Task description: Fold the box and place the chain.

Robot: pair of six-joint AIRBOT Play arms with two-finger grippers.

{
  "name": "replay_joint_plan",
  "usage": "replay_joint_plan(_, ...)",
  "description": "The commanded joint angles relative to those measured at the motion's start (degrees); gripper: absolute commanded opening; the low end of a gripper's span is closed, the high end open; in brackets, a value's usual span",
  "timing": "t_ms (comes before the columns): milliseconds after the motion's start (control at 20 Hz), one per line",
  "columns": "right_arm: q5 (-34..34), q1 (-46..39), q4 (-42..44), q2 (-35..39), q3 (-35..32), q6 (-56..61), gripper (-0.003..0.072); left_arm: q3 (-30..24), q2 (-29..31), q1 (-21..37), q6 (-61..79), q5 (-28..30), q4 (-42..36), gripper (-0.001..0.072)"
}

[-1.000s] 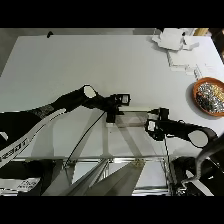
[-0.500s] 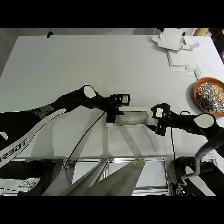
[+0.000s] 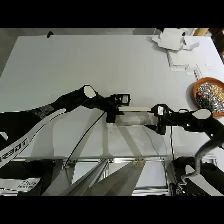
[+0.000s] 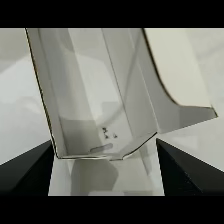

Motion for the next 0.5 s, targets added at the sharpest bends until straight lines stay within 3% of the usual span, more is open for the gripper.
replay_joint_plan(0, 2.2, -0.7, 6.0, -4.1, 0.1, -7.6, 0.064, 0.0, 0.0, 0.0, 0.0, 0.0, 0.0, 0.001)
replay_joint_plan(450, 2.3, -0.7, 8.5, -10.8, 0.3, -9.9, 0.063, 0.0, 0.0, 0.0, 0.0, 0.0, 0.0, 0.001)
